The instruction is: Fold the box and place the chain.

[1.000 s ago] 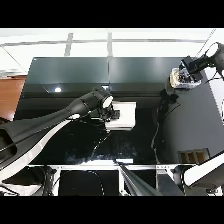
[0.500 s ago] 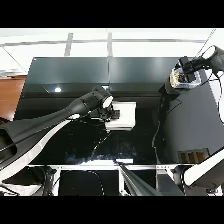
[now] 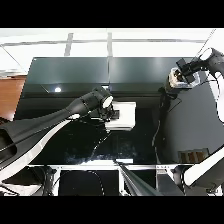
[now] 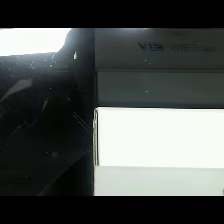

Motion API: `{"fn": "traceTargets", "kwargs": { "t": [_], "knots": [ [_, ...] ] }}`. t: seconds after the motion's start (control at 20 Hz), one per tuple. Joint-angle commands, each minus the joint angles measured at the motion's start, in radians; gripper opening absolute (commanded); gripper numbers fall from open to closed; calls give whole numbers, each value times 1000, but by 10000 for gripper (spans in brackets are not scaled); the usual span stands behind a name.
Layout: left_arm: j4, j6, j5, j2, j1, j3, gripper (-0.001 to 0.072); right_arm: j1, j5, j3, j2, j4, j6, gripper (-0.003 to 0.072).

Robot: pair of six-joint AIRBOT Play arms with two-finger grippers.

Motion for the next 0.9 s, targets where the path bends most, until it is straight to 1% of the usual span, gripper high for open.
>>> {"fn": "traceTargets", "kwargs": {
  "t": [0.0,0.15,0.3,0.4,0.55,0.7,0.85],
  "knots": [
    [0,0,3,0,1,1,25,-1,7,1,62,3,-215,19],
    [0,0,3,0,1,1,26,-1,55,1,195,2,-393,18],
    [0,0,4,0,1,1,25,-1,79,1,375,2,-502,18],
    [0,0,4,0,1,1,25,-1,69,1,502,2,-537,17],
    [0,0,4,0,1,1,25,-1,20,4,666,3,-564,14],
    [0,0,3,0,1,1,25,1,25,27,782,13,-576,14],
    [0,0,4,0,1,1,25,2,119,110,841,86,-601,14]
  ]
}}
